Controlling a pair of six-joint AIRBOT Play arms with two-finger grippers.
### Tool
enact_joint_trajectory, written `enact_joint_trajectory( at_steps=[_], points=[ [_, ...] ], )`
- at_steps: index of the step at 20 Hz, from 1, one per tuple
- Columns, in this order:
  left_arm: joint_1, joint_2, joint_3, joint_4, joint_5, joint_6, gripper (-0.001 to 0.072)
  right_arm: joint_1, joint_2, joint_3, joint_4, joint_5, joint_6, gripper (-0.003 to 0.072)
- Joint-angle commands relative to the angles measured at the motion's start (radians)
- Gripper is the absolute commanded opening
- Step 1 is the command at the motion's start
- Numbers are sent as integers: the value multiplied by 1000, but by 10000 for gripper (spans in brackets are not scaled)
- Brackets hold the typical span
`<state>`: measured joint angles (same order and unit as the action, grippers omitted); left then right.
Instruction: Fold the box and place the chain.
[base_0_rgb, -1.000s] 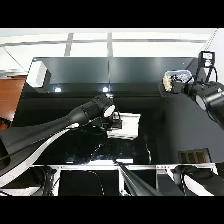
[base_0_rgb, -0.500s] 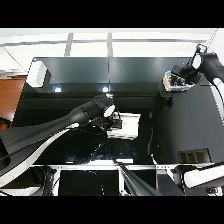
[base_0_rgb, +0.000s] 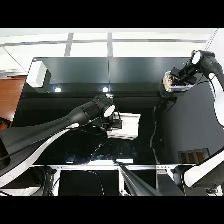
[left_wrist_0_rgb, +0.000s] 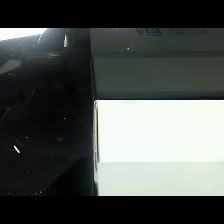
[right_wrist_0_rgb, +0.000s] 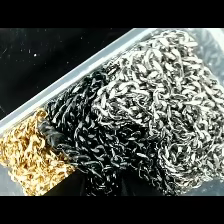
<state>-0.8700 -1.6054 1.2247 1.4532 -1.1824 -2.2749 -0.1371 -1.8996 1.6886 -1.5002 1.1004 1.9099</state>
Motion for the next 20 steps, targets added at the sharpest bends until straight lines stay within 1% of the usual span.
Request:
enact_joint_trajectory(
  at_steps=[1,4,7,11,13,15,20],
  points=[
    [1,0,0,0,1,0,29,-6,24,7,4,44,-78,13],
    [1,0,0,0,0,0,30,-6,105,7,3,40,-141,13],
    [1,0,0,0,0,0,30,-6,211,7,4,36,-220,13],
    [1,0,0,0,0,0,30,-6,339,7,4,-1,-270,13],
    [0,0,0,0,0,0,29,-6,348,6,11,7,-270,13],
    [0,0,0,0,-3,0,30,-4,326,5,27,14,-270,13],
    [0,0,0,0,-4,0,29,-4,213,5,34,14,-269,14]
  ],
)
